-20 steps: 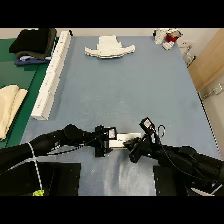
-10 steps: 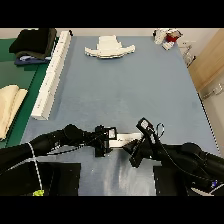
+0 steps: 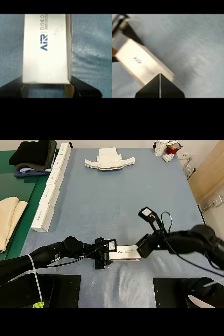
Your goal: Fold the box.
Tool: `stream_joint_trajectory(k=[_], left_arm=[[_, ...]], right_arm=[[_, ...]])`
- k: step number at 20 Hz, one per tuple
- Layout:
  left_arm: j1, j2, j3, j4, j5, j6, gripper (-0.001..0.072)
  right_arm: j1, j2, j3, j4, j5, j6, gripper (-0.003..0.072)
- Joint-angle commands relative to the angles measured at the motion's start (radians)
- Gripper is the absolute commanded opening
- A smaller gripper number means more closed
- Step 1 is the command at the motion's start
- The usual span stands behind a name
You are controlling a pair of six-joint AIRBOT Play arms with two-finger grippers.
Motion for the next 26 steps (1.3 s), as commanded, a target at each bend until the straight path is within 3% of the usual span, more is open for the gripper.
stream_joint_trajectory(k=[1,5,9,23,26], left_arm=[[0.0,0.0,0.001,0.0,0.0,0.0,0.044],[0.0,0.0,0.001,0.0,0.0,0.0,0.044],[0.0,0.0,0.001,0.0,0.0,0.0,0.044],[0.0,0.008,0.004,-0.003,0.003,-0.01,0.044],[0.026,0.071,0.022,-0.002,0.094,-0.224,0.044]], right_arm=[[-0.198,-0.201,0.201,-0.114,-0.267,-0.05,0.0006],[-0.356,-0.441,0.424,-0.09,-0.359,-0.071,0.0007],[-0.405,-0.55,0.531,-0.091,-0.357,-0.073,0.0007],[-0.405,-0.563,0.544,-0.094,-0.335,-0.072,0.0007],[-0.405,-0.563,0.544,-0.094,-0.335,-0.072,0.0008]])
